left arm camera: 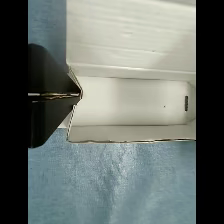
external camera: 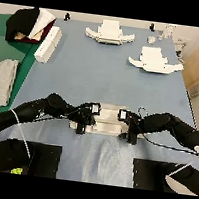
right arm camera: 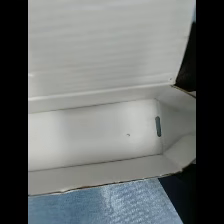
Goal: Fold the box.
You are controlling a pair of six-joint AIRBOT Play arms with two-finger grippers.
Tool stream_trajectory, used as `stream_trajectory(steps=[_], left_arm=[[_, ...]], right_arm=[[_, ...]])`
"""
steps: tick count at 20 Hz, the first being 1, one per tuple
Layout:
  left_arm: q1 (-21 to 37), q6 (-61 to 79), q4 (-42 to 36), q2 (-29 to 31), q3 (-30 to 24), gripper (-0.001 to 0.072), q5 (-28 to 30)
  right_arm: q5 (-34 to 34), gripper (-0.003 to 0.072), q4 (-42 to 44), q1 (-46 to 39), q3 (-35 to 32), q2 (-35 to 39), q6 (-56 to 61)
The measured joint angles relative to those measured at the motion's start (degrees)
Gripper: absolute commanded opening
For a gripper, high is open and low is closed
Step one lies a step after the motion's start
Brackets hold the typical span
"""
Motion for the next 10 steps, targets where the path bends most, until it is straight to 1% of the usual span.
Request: stream_trajectory(steps=[1,2,3,4,9,10], left_arm=[[-0.1,0.2,-0.3,-0.1,0.0,0.0017,0.0],[-0.2,0.2,-0.5,-0.1,0.0,0.0095,0.0],[-0.2,0.4,-1.2,-0.2,0.0,0.0395,-0.4],[-0.5,0.4,-1.8,-0.2,0.0,0.0476,-1.1],[-0.3,0.4,-1.5,-0.3,0.0,0.0480,-0.4],[-0.3,0.4,-1.5,-0.3,0.0,0.0571,-0.3]], right_arm=[[0.0,0.0509,0.0,0.0,0.0,0.0,0.0],[0.0,0.0509,0.0,0.0,0.0,0.0,0.1],[0.0,0.0509,0.0,0.0,0.0,0.0,0.2],[0.0,0.0509,0.0,0.0,0.0,0.0,0.2],[0.1,0.0509,0.0,0.0,0.0,0.0,0.2],[0.1,0.0509,0.0,0.0,0.0,0.0,0.2]])
